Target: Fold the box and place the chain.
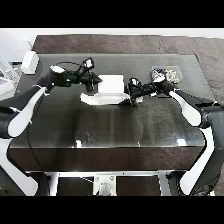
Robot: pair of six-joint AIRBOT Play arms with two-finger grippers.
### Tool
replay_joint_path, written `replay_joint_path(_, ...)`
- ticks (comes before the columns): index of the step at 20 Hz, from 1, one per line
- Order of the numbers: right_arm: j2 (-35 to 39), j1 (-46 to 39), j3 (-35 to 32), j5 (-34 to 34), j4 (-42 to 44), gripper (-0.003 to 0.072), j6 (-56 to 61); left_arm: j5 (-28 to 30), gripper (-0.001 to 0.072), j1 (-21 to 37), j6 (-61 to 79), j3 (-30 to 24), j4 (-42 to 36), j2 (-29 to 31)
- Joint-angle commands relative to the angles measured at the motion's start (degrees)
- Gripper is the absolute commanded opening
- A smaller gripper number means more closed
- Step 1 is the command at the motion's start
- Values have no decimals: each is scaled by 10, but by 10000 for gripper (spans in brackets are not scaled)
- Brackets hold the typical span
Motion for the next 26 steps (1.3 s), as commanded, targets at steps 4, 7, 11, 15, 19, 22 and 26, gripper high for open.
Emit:
replay_joint_path(4,0,0,0,0,1,516,1,-87,495,42,-63,2,103,43)
replay_joint_path(7,0,0,0,0,1,516,1,-132,496,42,-120,2,193,42)
replay_joint_path(11,0,0,0,0,1,516,1,-176,497,42,-129,2,202,42)
replay_joint_path(15,0,0,0,0,1,516,1,-178,667,38,-153,1,220,42)
replay_joint_path(19,0,0,0,0,1,516,1,-167,666,13,-161,-1,248,37)
replay_joint_path(22,0,0,0,0,1,516,1,-126,667,1,-168,-14,251,36)
replay_joint_path(26,0,0,0,0,1,516,1,-123,667,0,-169,-36,248,31)
